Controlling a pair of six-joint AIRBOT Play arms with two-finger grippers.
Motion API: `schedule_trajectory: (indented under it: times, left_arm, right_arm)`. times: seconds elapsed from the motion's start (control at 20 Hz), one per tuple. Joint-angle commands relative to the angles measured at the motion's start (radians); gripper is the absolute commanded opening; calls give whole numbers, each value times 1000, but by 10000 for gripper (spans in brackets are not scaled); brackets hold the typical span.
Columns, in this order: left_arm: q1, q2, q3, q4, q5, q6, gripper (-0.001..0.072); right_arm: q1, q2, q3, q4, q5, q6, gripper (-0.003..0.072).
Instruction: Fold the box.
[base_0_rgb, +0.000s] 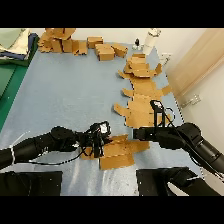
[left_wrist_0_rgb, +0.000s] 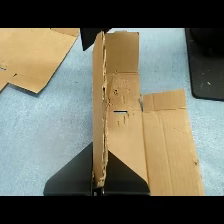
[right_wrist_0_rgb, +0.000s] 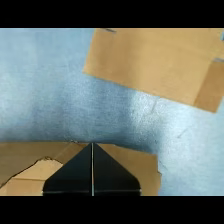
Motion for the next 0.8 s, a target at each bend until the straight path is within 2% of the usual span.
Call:
schedule_trajectory:
  times: [0.0,0.45,0.65,0.75]
  left_arm:
    - [1,-1,-1,2,0,4,13]
    - [2,-1,0,2,-7,3,13]
    - [1,-1,-1,2,-8,3,13]
    - [1,-1,-1,2,-8,3,13]
  right_arm:
    - [1,0,0,13,-30,0,4]
    - [1,0,0,-6,-31,-62,4]
    - [2,0,0,4,-123,-136,4]
    - [2,2,0,18,-124,-136,4]
